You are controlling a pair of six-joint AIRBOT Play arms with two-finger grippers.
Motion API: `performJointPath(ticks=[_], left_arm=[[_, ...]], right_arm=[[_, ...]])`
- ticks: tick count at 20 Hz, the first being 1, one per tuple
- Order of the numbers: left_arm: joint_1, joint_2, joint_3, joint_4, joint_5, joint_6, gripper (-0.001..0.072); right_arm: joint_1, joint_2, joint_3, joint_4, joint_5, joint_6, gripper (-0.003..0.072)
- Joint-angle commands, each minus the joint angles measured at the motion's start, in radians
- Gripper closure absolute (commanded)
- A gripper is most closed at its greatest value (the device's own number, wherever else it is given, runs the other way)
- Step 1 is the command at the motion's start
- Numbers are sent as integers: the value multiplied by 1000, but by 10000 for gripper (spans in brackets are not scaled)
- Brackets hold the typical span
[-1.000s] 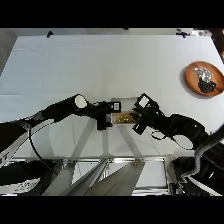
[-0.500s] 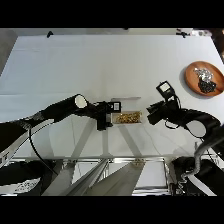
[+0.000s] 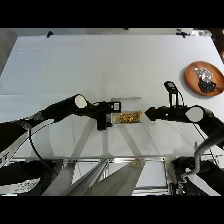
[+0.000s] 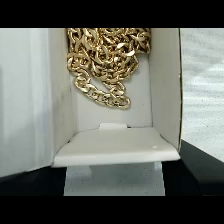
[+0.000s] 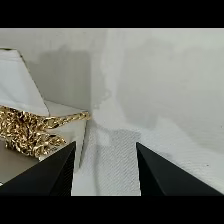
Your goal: Fold the box and place the chain.
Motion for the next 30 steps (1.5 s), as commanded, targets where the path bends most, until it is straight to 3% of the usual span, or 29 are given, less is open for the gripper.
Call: performJointPath(ticks=[1,13,16,19,30], left_arm=[[0,1,0,0,0,0,274],[0,1,0,0,0,0,274],[0,1,0,0,0,0,274],[0,1,0,0,0,0,274],[0,1,0,0,0,0,274]], right_arm=[[-51,-26,40,47,68,-13,273],[-19,-26,55,143,137,-39,283],[15,-31,55,140,74,-39,286],[17,-52,55,140,60,-39,362],[17,-97,55,144,12,-69,371]])
